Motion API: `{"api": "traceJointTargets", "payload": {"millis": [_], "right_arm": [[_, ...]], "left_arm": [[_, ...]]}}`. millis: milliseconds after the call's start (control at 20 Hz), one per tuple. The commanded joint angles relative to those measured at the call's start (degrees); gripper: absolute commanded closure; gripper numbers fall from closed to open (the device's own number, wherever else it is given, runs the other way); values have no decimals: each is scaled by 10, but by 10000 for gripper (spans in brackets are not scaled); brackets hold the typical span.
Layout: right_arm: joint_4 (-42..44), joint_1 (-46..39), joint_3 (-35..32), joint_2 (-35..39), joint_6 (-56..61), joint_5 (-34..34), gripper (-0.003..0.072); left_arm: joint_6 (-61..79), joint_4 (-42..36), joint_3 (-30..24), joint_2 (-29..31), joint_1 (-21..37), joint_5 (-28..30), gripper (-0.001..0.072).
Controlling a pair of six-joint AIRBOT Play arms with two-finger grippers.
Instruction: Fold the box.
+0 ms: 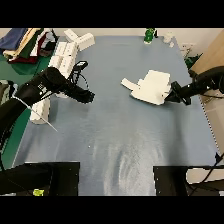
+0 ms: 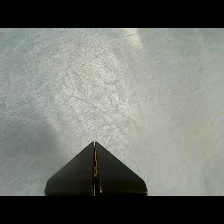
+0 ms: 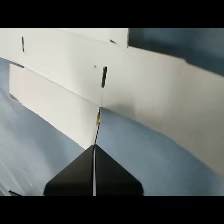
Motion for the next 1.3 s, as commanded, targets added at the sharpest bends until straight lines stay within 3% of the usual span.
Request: {"api": "traceJointTargets", "payload": {"millis": [0,100,150,200,250,500,700,800,1050,1250], "right_arm": [[-14,1,-112,65,-1,24,686],[-11,1,-123,66,-1,22,671],[-10,1,-123,66,-1,25,628],[-10,1,-120,67,-1,31,495],[-11,0,-112,67,-1,35,443],[-46,-50,-23,82,48,31,444],[-136,-133,-20,100,64,-13,444],[-142,-176,-28,100,63,-29,445],[-59,-219,-83,87,-35,-13,444],[55,-219,-111,40,-142,-7,445]], "left_arm": [[0,0,1,0,0,0,697],[0,0,1,0,0,0,697],[0,0,1,0,0,0,697],[0,0,1,0,0,0,697],[0,0,1,0,0,0,697],[0,0,1,0,0,0,697],[0,0,1,0,0,0,697],[0,0,1,0,0,0,697],[0,0,1,0,0,0,697],[0,0,1,0,0,0,697]]}}
